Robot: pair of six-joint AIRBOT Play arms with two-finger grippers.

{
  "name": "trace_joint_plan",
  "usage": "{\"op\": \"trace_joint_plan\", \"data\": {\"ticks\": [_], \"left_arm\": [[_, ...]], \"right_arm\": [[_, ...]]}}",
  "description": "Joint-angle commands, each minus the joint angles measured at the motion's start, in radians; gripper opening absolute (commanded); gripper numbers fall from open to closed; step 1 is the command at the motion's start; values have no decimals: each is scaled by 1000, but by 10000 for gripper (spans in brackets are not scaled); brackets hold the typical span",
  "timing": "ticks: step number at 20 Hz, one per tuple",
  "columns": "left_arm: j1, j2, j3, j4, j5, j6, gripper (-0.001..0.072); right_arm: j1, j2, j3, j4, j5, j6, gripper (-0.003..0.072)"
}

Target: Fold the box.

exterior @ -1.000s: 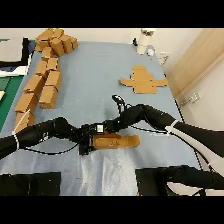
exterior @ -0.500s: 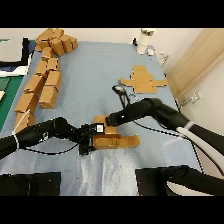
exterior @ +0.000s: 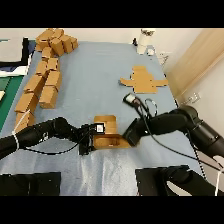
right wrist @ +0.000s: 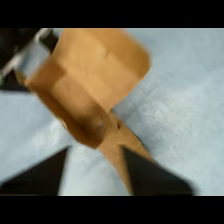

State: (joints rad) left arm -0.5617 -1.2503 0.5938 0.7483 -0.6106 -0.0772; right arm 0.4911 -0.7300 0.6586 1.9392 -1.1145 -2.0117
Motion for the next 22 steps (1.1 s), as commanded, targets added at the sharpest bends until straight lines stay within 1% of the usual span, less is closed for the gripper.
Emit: {"op": "trace_joint_plan", "data": {"ticks": [1, 4, 6, 9, 13, 14, 16, 17, 20, 21, 22], "left_arm": [[1, -1, 0, 0, 0, 0, 470], [1, -1, 0, 0, 0, 0, 470], [1, -1, 0, 0, 0, 0, 471], [1, -1, 0, 0, 0, 0, 471], [1, -1, 0, 0, 0, 0, 470], [1, -1, 0, 0, 0, 0, 470], [1, -1, 0, 0, 0, 0, 471], [1, -1, 0, 0, 0, 0, 471], [1, -1, 0, 0, 0, 0, 470], [1, -1, 0, 0, 0, 0, 471], [1, -1, 0, 0, 0, 0, 471]], "right_arm": [[16, 27, -117, -29, -15, -417, 720], [16, -22, -159, -81, 134, -561, 720], [16, -59, -159, -77, 206, -631, 720], [16, -108, -159, -28, 252, -723, 719], [16, -126, -159, 24, 266, -751, 716], [16, -127, -159, 33, 269, -755, 686], [16, -127, -159, 64, 267, -758, 571], [16, -127, -159, 87, 263, -767, 549], [16, -127, -163, 111, 258, -775, 310], [16, -127, -164, 117, 258, -775, 281], [16, -127, -164, 123, 259, -775, 197]]}}
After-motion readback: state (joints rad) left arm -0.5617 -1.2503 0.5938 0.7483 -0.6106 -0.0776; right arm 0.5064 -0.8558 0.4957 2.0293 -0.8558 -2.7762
